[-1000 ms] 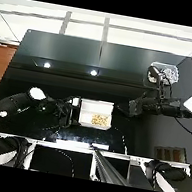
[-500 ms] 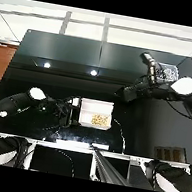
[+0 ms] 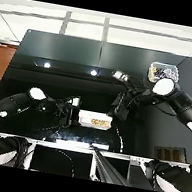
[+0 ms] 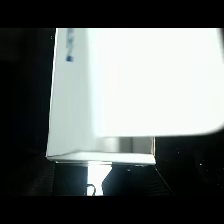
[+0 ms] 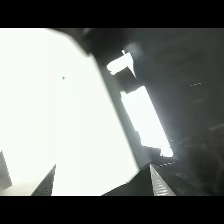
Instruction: Fold the box and place the chain.
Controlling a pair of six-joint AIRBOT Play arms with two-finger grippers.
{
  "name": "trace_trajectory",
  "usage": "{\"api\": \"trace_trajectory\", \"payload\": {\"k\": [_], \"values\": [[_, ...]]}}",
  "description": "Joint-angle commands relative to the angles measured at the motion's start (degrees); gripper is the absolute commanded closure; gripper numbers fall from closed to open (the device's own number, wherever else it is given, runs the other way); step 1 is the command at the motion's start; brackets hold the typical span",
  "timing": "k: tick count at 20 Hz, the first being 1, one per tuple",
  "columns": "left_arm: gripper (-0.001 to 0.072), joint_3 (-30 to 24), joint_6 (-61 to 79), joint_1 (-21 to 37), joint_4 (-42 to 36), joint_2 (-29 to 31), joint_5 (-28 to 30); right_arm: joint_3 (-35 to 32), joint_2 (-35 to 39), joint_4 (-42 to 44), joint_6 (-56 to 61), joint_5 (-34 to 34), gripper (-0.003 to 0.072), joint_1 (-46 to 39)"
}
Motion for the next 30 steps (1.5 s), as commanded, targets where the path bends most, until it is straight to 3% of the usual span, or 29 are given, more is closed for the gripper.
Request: {"api": "trace_trajectory", "payload": {"k": [1,8,12,16,21,30], "values": [[0.0223,-0.02,0.0,0.0,0.04,-0.04,0.02,-1.14,-0.13,-3.85,-1.64,0.24,-0.0034,4.63],[0.0223,-0.04,0.0,0.0,0.04,-0.04,0.02,-1.31,0.66,-5.05,-1.18,0.02,-0.0034,7.26],[0.0223,-0.04,-0.02,0.0,0.02,-0.04,-0.07,-1.29,6.12,-3.69,2.19,-3.63,-0.0034,7.15],[0.0222,-0.04,0.0,0.0,0.02,-0.04,-0.07,-3.06,8.96,-6.64,3.63,-1.16,-0.0034,6.49],[0.0223,-0.04,-0.02,0.0,0.02,-0.04,-0.07,-8.85,8.9,-6.08,-2.36,-12.92,-0.0034,10.19],[0.0223,-0.04,-0.02,0.0,0.02,-0.04,-0.09,-8.85,8.81,-6.49,-4.07,-13.27,-0.0034,10.36]]}}
